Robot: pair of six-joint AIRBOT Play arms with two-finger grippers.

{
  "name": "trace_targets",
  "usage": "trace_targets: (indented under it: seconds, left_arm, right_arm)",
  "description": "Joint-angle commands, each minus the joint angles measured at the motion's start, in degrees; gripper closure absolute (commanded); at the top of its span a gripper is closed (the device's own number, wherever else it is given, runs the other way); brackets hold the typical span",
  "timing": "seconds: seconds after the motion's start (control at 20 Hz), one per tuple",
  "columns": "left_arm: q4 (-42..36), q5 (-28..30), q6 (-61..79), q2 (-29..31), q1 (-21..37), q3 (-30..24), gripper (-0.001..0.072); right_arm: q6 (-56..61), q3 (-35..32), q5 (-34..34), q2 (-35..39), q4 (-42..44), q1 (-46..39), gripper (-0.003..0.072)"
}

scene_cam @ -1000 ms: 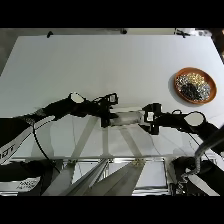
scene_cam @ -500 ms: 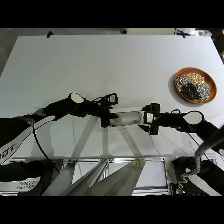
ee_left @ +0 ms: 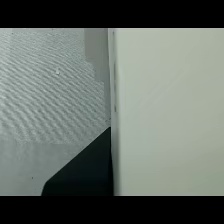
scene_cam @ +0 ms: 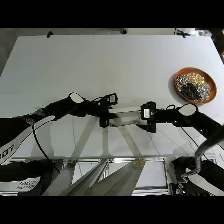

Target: Fold the box and place the chain.

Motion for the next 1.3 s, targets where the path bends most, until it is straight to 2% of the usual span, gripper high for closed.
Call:
trace_targets:
  seconds: [0.0, 0.25, 0.45, 0.9, 1.25]
  left_arm:
    - [-0.2, 0.1, 0.0, 0.0, 0.0, 0.0, 0.0698]
    - [-0.2, 0.1, 0.0, 0.0, 0.0, 0.0, 0.0698]
    - [-0.2, 0.1, 0.0, 0.0, 0.0, 0.0, 0.0698]
    - [-0.2, 0.1, 0.0, 0.0, 0.0, 0.0, 0.0698]
    - [-0.2, 0.1, 0.0, 0.0, 0.0, 0.0, 0.0698]
  right_arm:
    - [-0.2, 0.3, 1.7, -0.9, -2.5, 0.0, 0.0038]
    - [0.2, 0.4, 2.7, -0.9, -3.7, -0.9, 0.0038]
    - [-0.3, 1.3, 8.4, -0.7, -1.6, -4.7, 0.0038]
    - [-3.1, 1.3, 8.1, -0.9, -0.3, -4.7, 0.0039]
    - [-6.5, 1.3, 7.5, -6.2, 0.5, -2.7, 0.0039]
